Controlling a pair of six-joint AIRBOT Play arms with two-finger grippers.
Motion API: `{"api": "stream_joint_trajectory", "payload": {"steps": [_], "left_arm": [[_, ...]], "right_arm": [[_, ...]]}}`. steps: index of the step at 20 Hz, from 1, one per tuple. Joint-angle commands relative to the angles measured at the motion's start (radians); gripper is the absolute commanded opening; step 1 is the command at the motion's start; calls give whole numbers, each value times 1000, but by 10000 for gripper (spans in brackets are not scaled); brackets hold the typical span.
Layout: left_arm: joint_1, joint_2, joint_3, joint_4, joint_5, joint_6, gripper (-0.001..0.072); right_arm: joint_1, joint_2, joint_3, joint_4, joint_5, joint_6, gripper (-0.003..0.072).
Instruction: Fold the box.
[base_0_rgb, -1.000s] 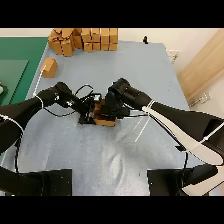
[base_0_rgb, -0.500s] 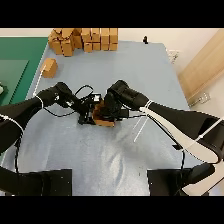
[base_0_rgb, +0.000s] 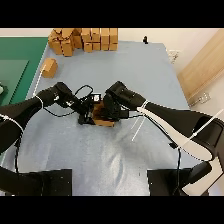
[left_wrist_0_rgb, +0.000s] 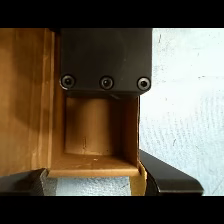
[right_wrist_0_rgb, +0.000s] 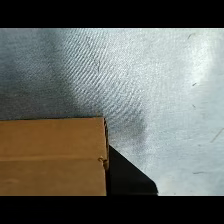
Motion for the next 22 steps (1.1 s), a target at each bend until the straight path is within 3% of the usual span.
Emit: {"api": "stream_joint_trajectory", "payload": {"steps": [1, 6, 8, 9, 12, 13, 16, 21, 22], "left_arm": [[-1, 1, 1, 1, 1, -2, 168], [-1, 1, 1, 1, 1, -2, 168], [-1, 1, 1, 2, 1, -2, 168], [-1, 1, 1, 3, 1, -2, 168], [-1, 1, 1, 5, 1, -2, 168], [-1, 1, 1, 5, 2, -2, 168], [-1, 1, 1, 5, 2, -2, 168], [0, 1, 1, 5, 4, -2, 168], [0, 1, 1, 5, 4, -2, 168]], "right_arm": [[1, -3, 11, 0, -30, -5, 5], [1, -5, 14, 0, -16, -23, 20], [1, 3, 16, 0, -15, -36, 403], [0, 11, 16, -1, -16, -43, 446], [-1, 49, 15, -46, 5, -68, 458], [-4, 66, 15, -57, 14, -74, 511], [-20, 137, -15, -75, 16, -140, 516], [-119, 425, -314, 13, 196, -198, 515], [-154, 491, -391, 56, 254, -206, 440]]}}
